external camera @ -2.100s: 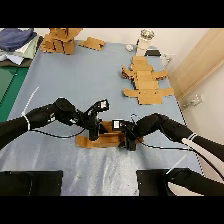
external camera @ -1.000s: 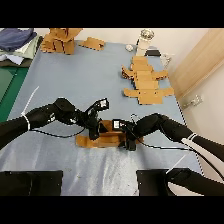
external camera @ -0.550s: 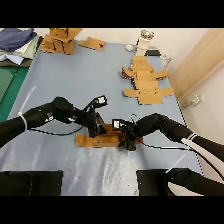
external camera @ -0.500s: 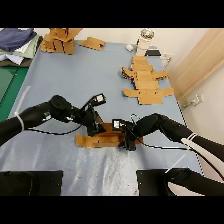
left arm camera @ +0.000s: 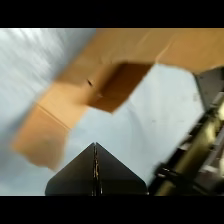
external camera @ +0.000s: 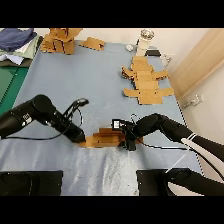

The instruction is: Fold the box.

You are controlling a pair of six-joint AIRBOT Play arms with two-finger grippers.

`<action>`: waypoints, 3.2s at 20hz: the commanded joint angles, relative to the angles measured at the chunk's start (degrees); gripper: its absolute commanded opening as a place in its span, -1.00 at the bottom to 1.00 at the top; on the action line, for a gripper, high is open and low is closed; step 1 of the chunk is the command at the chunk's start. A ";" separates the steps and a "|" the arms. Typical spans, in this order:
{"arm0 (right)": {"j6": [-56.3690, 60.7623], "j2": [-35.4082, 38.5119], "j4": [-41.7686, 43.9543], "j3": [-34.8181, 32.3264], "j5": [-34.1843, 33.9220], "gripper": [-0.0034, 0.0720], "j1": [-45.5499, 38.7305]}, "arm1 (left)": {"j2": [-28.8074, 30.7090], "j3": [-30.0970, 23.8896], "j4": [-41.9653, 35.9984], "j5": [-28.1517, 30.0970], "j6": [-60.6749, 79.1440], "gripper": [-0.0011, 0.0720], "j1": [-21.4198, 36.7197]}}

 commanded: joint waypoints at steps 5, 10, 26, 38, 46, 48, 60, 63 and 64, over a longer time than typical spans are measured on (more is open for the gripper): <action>0.02 0.02 0.02 0.04 -0.07 0.25 0.04 | 0.55 -15.87 -50.75 14.10 4.90 -0.95 -4.70; 0.02 0.02 0.04 0.04 -0.26 0.25 0.04 | 0.55 -14.25 -58.86 27.26 12.11 -0.95 -5.49; 0.02 0.02 0.02 0.04 -0.42 0.25 0.04 | -6.73 -5.73 -37.05 47.19 5.42 -0.95 -13.16; 0.02 0.02 0.04 0.04 -0.61 0.25 0.04 | -9.90 -3.13 -22.05 43.25 -4.81 -0.95 -11.56; 0.04 0.02 0.07 0.04 -0.48 0.78 0.04 | -9.94 -2.14 -19.98 42.97 -4.33 -0.95 -9.57; 0.04 0.02 0.07 0.04 -0.57 0.77 0.04 | -9.94 -2.14 -19.91 42.84 -4.31 -0.95 -9.57; 0.04 0.24 0.02 0.04 -0.46 0.35 0.04 | -7.89 -2.19 -15.76 36.63 -2.51 -0.95 -5.64; 0.02 0.24 -0.26 0.04 -0.57 0.35 0.02 | -0.94 -2.40 -7.06 31.15 0.50 -0.95 -0.52; 0.02 0.24 -0.24 0.04 -0.57 0.35 0.02 | 1.79 -2.80 -3.15 29.62 0.57 -0.95 0.68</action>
